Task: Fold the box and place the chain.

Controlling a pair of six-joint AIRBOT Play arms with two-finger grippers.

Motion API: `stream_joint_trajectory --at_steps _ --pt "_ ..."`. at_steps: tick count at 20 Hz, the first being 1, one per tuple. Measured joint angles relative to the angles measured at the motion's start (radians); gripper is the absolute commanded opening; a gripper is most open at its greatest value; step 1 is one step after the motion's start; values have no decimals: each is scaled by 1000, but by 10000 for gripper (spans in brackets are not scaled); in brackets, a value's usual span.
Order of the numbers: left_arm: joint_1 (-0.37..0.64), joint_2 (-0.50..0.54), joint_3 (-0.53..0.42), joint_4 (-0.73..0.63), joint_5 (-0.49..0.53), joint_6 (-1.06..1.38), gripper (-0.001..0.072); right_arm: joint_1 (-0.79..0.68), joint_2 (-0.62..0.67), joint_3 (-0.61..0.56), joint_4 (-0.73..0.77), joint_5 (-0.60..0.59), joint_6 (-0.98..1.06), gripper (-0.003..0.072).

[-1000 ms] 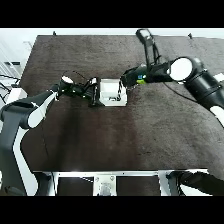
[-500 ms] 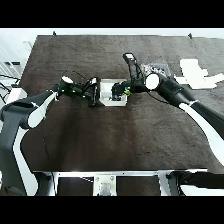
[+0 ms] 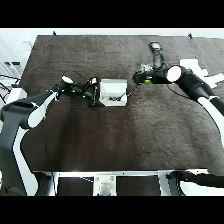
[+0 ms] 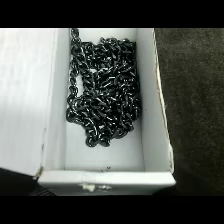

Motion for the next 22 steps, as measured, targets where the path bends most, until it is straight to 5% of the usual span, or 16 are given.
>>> stream_joint_trajectory --at_steps 1,9,14,17,19,22 --pt "0 0 0 0 0 0 407 -38 -14 0 -3 -29 13 535" --pt "0 0 0 0 1 0 407 -164 -278 112 103 -134 28 535" --pt "0 0 0 0 2 0 407 -139 -404 207 163 -126 2 461" --pt "0 0 0 0 2 0 407 -135 -452 235 175 -127 0 301" --pt "0 0 0 0 2 0 407 -137 -470 245 177 -131 -3 14" --pt "0 0 0 0 1 0 407 -140 -477 253 178 -143 -21 13"
